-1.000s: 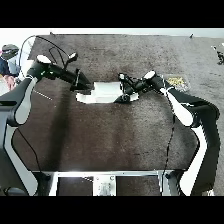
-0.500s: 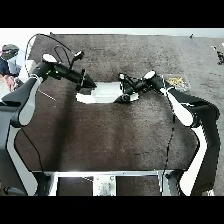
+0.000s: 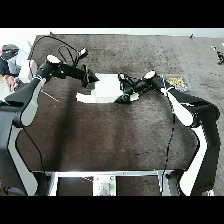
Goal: Fold the box and place the chain.
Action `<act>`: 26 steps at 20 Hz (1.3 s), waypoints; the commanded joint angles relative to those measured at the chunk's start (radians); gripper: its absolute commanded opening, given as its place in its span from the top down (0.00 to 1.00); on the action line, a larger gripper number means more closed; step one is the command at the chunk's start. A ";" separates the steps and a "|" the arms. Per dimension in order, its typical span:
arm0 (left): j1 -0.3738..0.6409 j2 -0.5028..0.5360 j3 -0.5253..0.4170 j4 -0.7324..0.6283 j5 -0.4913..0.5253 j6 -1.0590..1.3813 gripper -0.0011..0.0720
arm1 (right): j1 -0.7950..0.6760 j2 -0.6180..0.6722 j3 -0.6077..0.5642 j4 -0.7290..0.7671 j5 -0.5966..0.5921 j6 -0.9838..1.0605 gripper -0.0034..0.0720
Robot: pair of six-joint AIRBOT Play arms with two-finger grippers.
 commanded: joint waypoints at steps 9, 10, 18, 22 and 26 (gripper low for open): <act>-0.001 -0.088 -0.001 -0.007 0.019 -0.005 0.97 | 0.001 0.000 0.000 0.000 0.000 0.000 0.30; -0.001 -0.088 -0.001 -0.007 0.011 -0.004 0.97 | 0.000 0.000 0.000 0.000 0.000 0.000 0.30; 0.003 -0.068 0.017 -0.037 0.036 0.023 0.97 | 0.000 0.000 0.000 0.000 0.000 0.000 0.30; 0.044 0.037 0.017 -0.023 0.017 0.033 0.97 | 0.000 0.000 0.000 0.000 0.000 0.000 0.30; 0.071 0.122 0.016 0.145 -0.145 0.029 0.97 | 0.000 0.000 0.000 0.000 0.000 0.000 0.30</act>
